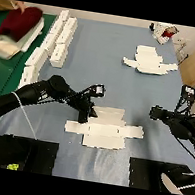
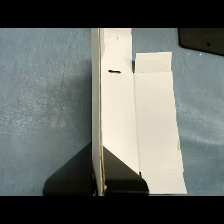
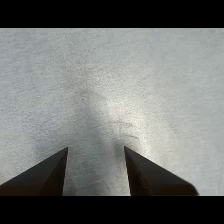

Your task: Fold the box.

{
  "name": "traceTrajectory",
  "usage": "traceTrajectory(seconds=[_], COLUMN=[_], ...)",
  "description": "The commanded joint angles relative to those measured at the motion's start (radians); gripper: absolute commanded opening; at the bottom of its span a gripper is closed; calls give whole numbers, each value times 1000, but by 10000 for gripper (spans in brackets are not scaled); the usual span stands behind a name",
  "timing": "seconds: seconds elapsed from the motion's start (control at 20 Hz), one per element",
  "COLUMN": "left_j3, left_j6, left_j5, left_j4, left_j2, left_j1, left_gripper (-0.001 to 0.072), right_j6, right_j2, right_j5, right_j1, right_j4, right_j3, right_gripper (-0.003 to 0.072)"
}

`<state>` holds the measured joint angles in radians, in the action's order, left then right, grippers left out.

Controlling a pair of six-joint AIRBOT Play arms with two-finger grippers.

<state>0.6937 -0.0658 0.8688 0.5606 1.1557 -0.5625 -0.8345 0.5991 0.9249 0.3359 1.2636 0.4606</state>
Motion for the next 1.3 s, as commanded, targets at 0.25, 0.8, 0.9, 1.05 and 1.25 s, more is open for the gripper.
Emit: traceTrajectory(seconds=[0.25, 0.8, 0.9, 1.05, 1.25], left_j3=[-2, -2, -2, -2, -2], left_j6=[-2, -12, -12, -12, -12], left_j5=[36, 74, 74, 74, 74], left_j4=[0, 0, 0, 0, 0], left_j2=[22, 22, 22, 22, 22], left_j1=[1, 1, 1, 1, 1], left_gripper=[11, 12, 12, 12, 12], right_j6=[0, -184, -257, -399, -468], right_j2=[0, 0, 0, 0, -23], right_j5=[0, 23, 63, 153, 267], right_j1=[0, 1, 1, 7, 175], right_j4=[24, 357, 468, 629, 704], right_j3=[0, 0, 0, 0, 0], right_gripper=[550, 209, 140, 4, 2])
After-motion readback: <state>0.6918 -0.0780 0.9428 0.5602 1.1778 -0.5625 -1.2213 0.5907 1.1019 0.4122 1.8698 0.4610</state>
